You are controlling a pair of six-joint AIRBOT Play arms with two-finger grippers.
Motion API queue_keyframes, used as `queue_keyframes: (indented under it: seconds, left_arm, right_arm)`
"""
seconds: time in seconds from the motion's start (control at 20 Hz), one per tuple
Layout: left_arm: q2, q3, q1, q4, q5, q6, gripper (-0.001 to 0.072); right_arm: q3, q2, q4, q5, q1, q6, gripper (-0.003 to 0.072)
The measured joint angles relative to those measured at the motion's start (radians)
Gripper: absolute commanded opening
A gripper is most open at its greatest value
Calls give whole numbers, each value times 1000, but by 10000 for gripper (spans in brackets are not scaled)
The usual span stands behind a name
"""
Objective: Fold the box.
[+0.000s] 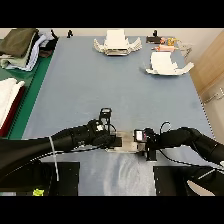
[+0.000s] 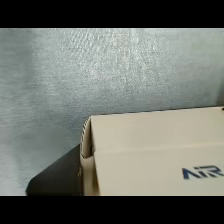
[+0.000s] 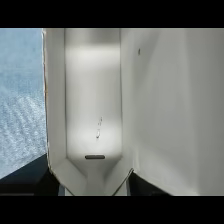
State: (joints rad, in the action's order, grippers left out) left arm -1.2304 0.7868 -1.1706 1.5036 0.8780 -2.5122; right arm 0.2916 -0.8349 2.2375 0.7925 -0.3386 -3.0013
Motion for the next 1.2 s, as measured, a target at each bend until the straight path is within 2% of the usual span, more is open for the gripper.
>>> queue_keyframes:
  seconds: [0.15, 0.35, 0.4, 0.45, 0.5, 0.55, 1.0, 1.2]
  left_arm:
    - [-16, 19, -9, 13, 27, -2, 16]
    - [-25, 28, -12, 18, 39, -3, 17]
    - [-26, 29, -13, 18, 41, -2, 88]
    - [-26, 30, -13, 19, 42, 3, 361]
    - [-26, 31, -14, 18, 49, 6, 583]
    - [-27, 30, -15, 17, 57, 5, 617]
    - [-27, 32, -13, 20, 55, 10, 617]
    - [-16, 74, -13, 26, 138, 10, 618]
  right_arm:
    - [0, 0, 4, -2, 0, 1, 472]
    - [0, 0, 3, -2, 0, 1, 472]
    - [0, 0, 3, -2, 0, 1, 473]
    - [0, 0, 2, -3, 0, -1, 473]
    - [0, 0, -10, -6, 0, -3, 472]
    - [0, 0, -8, -6, 2, 0, 472]
    - [0, 0, -1, -6, 1, -1, 472]
    - [0, 0, 1, -6, 1, 0, 472]
